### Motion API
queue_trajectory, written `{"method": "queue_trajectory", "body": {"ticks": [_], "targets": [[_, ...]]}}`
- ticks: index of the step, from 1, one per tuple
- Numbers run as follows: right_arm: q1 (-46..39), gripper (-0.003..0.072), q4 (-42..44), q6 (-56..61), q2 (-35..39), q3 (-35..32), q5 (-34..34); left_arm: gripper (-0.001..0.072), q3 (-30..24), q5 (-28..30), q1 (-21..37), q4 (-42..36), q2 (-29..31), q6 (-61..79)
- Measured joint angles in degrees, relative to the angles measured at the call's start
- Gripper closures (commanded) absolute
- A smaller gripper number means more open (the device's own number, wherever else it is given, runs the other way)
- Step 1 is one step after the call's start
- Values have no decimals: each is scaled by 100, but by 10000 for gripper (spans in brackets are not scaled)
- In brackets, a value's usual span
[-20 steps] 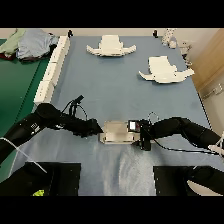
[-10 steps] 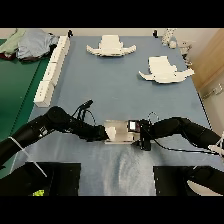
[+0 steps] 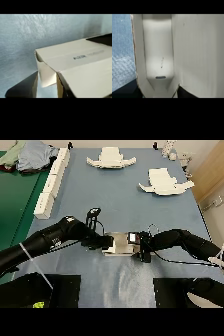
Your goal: Fold the box.
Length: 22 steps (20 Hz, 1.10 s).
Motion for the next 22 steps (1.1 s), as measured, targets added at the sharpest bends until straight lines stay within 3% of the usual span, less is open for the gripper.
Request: {"method": "queue_trajectory", "body": {"ticks": [6, 15, 16, 18, 20, 22], "targets": [[0, 240, 0, 0, 0, 0, 0, 371, 748, -496, -564, 907, -863, -1110], [0, 240, 0, -2, 0, 0, 2, 375, 1414, -1169, -1043, 1626, -1757, -1880], [0, 240, 0, -2, 0, 0, 0, 514, 1451, -1222, -1088, 1714, -1818, -1974], [0, 240, 0, 2, 0, -2, 2, 547, 1499, -1377, -1158, 1908, -1891, -2122], [0, 240, 0, 4, 0, 0, 2, 698, 1519, -1412, -1200, 1996, -1928, -2208], [0, 240, 2, 9, 0, -2, 0, 700, 1537, -1416, -1222, 2079, -1950, -2288]]}}
